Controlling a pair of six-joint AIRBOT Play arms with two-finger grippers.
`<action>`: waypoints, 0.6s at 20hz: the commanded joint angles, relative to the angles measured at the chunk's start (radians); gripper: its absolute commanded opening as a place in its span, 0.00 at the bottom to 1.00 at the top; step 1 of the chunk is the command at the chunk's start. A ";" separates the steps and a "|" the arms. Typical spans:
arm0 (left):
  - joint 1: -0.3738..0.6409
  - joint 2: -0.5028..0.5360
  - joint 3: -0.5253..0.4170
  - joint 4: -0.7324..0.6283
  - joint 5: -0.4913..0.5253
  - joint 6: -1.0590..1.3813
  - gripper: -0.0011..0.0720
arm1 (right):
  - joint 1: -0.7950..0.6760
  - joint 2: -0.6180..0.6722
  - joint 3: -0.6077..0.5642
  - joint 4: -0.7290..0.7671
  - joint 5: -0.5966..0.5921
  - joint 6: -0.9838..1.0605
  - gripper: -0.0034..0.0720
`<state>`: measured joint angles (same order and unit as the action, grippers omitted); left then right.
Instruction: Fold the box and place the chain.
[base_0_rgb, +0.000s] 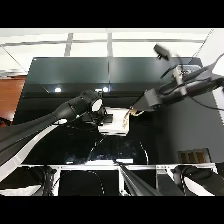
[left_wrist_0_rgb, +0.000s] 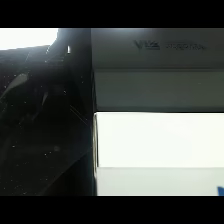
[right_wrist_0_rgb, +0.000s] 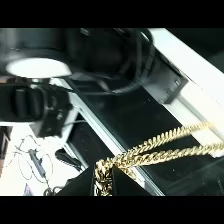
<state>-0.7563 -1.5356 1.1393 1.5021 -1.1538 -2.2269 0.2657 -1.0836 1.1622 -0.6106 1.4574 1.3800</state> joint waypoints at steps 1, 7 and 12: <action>0.000 0.000 0.000 0.001 0.001 0.000 0.05 | 0.050 0.000 -0.107 -0.038 -0.138 -0.005 0.07; 0.000 0.000 0.000 0.001 0.001 0.000 0.06 | 0.105 -0.041 -0.210 -0.096 -0.320 -0.005 0.07; 0.000 0.000 0.000 0.001 0.001 0.000 0.05 | 0.104 -0.090 -0.210 -0.106 -0.338 -0.005 0.07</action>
<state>-0.7563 -1.5360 1.1393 1.5024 -1.1534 -2.2269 0.3656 -1.1522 0.9604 -0.7036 1.1500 1.3743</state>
